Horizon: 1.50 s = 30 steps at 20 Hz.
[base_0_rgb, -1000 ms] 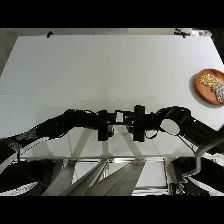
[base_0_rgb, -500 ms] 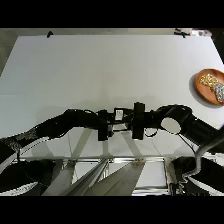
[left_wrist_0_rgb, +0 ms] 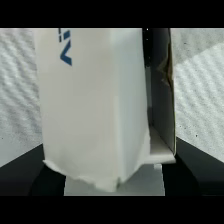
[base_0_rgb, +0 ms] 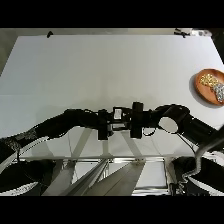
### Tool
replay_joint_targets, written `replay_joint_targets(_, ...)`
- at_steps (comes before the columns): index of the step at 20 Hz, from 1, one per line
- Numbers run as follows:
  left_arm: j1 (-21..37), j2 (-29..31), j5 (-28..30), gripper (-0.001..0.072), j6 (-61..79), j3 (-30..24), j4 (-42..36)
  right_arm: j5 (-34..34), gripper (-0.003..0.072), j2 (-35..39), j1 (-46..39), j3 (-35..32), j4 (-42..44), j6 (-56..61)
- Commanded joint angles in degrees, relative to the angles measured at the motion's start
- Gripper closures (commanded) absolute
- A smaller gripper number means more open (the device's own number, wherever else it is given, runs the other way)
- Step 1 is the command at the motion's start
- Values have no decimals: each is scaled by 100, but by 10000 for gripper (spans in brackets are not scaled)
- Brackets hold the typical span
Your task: Fold the box and place the chain.
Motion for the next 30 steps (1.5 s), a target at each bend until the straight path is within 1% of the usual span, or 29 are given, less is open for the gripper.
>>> replay_joint_targets(1,-4,4,7,696,0,4,0,94,465,-7,4,-72,7,127)
replay_joint_targets(7,-2,4,7,697,0,4,-2,136,469,-7,273,-151,2,199)
replay_joint_targets(10,-4,2,7,697,0,4,-2,170,469,-7,273,-304,20,326)
replay_joint_targets(15,-4,2,7,696,0,4,-2,118,468,-2,356,-339,42,420)
replay_joint_targets(16,-2,2,7,696,0,4,-2,68,455,0,354,-339,39,422)
replay_joint_targets(17,-4,2,7,696,0,4,-2,-7,419,13,354,-339,39,422)
replay_joint_targets(18,-4,4,9,696,0,4,-2,-103,361,48,354,-339,39,424)
replay_joint_targets(19,-4,2,7,696,0,4,-2,-203,342,105,354,-339,37,422)
replay_joint_targets(21,-4,2,9,696,0,4,-2,-363,333,214,348,-337,22,422)
replay_joint_targets(22,-2,2,7,696,0,4,0,-417,299,256,323,-337,26,426)
replay_joint_targets(23,-4,2,9,696,0,4,-2,-448,284,291,295,-337,22,424)
replay_joint_targets(27,-4,2,7,697,0,4,0,-461,294,518,181,-337,66,442)
replay_joint_targets(29,-4,2,9,696,0,4,-2,-431,391,761,55,-337,87,470)
replay_joint_targets(30,-2,2,7,697,0,4,0,-389,401,901,-11,-337,87,474)
